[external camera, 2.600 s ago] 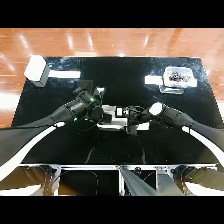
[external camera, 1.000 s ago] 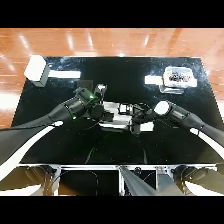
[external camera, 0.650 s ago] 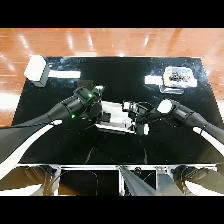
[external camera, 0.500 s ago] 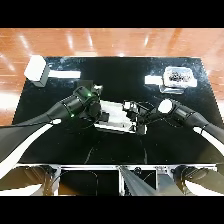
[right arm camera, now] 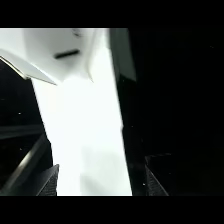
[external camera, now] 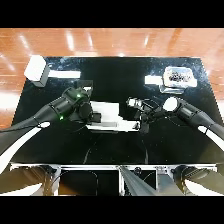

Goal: Fold the box and place the chain.

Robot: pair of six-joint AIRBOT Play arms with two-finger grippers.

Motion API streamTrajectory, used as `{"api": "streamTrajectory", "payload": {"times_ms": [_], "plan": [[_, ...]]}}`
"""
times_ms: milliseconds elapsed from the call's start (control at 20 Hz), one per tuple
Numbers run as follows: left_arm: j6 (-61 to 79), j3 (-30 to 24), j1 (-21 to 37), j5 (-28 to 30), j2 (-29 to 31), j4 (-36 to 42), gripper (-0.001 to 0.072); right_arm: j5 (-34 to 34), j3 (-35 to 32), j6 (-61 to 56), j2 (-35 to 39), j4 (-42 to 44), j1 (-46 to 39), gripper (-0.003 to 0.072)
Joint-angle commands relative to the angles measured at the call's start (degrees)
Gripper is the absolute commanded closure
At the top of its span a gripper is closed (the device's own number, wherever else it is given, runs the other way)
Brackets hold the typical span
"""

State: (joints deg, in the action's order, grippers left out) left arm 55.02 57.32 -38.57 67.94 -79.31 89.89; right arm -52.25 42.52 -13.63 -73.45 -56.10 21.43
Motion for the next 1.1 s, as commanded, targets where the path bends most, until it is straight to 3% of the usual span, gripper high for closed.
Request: {"api": "streamTrajectory", "payload": {"times_ms": [0,100,450,900,1050], "plan": [[-1.9,-3.96,0.17,-5.66,1.33,5.01,0.0688,0.59,0.0,-0.07,0.15,2.32,-0.48,0.0056],[-1.9,-4.28,0.22,-7.45,1.16,5.07,0.0688,1.27,0.0,2.21,0.09,8.85,-0.13,0.0056],[1.46,-3.89,0.33,-8.9,-0.24,1.46,0.0688,7.19,0.0,14.99,-1.95,11.3,4.7,0.0056],[2.29,-3.76,0.37,-7.96,-0.83,0.59,0.0688,7.67,0.0,16.06,-2.16,13.03,6.21,0.0058],[2.29,-3.76,0.37,-7.96,-0.83,0.63,0.0688,4.98,0.0,16.06,-2.16,13.0,6.21,0.0274]]}}
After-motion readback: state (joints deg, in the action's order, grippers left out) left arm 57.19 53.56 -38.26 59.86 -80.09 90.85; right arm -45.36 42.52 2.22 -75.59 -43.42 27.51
